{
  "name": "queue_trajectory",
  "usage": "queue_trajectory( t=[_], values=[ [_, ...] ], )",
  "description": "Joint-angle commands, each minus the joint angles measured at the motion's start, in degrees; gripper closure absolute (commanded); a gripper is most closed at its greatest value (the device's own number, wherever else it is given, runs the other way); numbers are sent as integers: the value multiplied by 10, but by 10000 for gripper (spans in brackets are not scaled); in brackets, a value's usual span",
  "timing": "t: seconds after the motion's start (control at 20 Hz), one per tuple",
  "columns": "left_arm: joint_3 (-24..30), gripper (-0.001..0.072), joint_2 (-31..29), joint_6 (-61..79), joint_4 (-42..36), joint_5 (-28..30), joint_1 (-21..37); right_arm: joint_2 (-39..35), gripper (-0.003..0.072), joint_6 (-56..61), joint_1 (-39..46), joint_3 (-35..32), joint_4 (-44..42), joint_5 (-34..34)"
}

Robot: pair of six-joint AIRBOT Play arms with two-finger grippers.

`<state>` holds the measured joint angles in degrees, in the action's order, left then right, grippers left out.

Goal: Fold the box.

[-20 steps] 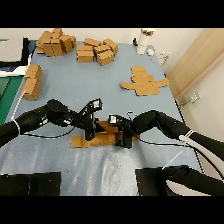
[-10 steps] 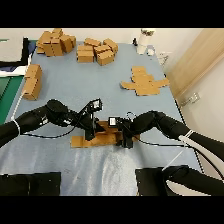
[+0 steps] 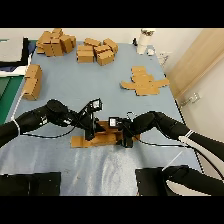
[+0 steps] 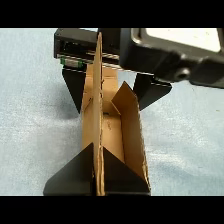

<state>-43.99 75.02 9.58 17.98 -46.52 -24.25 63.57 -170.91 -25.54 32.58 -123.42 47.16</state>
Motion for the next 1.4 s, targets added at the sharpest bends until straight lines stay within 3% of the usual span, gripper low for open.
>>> queue_trajectory(
  t=[0.0, 0.4, 0.45, 0.5, 0.65, 0.7, 1.35],
  values=[
    [0, 696, 1, 0, 0, 0, 0, 0, 38, -2, -8, -1, 0, -1],
    [0, 696, 1, 0, 0, 0, 0, 12, 43, -11, -24, 0, 20, -16],
    [0, 696, 1, 0, 0, 0, 0, 12, 65, -11, -24, 0, 22, -16],
    [0, 696, 1, 0, 0, 0, 0, 12, 135, -11, -24, 0, 24, -16],
    [0, 696, 1, 0, 0, 0, 0, 12, 146, -11, -24, 0, 28, -16],
    [0, 696, 1, 0, 0, 0, 0, 12, 186, -11, -24, 0, 28, -16],
    [0, 696, 0, 0, -12, 10, 1, 12, 185, -11, -24, 0, 26, -16]
  ],
)
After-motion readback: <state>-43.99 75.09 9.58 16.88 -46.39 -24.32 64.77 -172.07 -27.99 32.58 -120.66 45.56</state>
